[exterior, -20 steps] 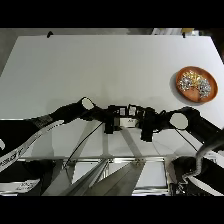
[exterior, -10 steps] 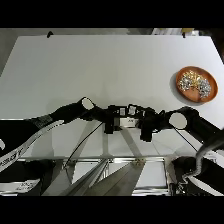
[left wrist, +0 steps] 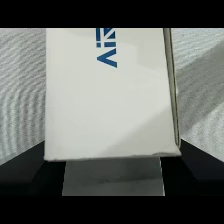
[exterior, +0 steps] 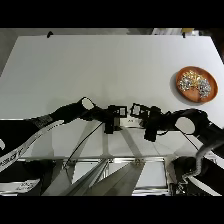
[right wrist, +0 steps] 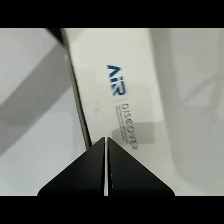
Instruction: Fold the box and place the chain.
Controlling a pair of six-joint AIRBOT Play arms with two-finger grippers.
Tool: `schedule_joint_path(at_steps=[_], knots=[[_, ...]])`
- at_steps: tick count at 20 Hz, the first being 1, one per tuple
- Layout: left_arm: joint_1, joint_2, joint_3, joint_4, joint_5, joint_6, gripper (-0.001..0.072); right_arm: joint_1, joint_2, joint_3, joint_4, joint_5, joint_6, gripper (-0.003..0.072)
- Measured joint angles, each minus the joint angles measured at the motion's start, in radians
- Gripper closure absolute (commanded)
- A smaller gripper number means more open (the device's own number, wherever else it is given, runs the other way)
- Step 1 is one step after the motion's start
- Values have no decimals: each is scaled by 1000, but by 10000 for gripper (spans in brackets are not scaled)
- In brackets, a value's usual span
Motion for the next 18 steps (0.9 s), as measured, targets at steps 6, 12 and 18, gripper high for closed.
schedule_joint_path(at_steps=[6, 12, 18], knots=[[0, 0, 0, 0, 0, 0, 319, -10, 95, 1, -204, 150, 219, 673], [0, 0, 0, 0, 0, 0, 319, -296, 108, 1, -285, 337, 405, 673], [0, 0, 0, -1, 0, 0, 319, -670, 109, 1, -294, 532, 456, 670]])
